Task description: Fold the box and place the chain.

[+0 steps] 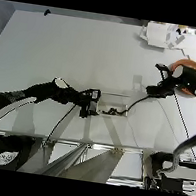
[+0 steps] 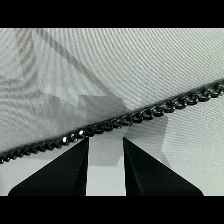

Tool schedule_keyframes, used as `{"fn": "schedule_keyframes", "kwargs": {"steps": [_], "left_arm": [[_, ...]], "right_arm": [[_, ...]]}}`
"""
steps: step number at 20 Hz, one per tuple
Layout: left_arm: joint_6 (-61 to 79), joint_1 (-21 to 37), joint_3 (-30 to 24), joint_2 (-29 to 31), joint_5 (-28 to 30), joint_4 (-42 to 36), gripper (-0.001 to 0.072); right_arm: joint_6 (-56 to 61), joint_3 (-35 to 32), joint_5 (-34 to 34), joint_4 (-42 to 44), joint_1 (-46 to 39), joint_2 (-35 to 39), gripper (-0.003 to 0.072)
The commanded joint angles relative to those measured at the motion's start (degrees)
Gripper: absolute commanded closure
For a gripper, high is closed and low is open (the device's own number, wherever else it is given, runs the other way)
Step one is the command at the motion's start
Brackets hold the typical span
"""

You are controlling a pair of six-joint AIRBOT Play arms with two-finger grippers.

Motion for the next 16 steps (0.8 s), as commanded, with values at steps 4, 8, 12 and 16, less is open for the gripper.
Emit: {"fn": "schedule_keyframes", "kwargs": {"steps": [4,8,12,16], "left_arm": [[0.00,0.02,0.02,0.04,0.02,0.02,0.0636],[0.00,0.02,0.02,0.04,-0.02,0.02,0.0636],[0.00,0.02,0.02,0.04,0.00,0.02,0.0636],[0.00,0.02,0.02,0.04,-0.15,0.02,0.0636]], "right_arm": [[0.00,-0.04,0.57,1.01,3.23,1.73,0.0497],[0.00,-0.04,-0.11,0.74,3.41,5.11,0.0497],[0.07,-0.04,-0.17,0.68,3.41,4.44,0.0498],[0.48,-0.04,-0.74,0.55,3.45,3.10,0.0497]]}}
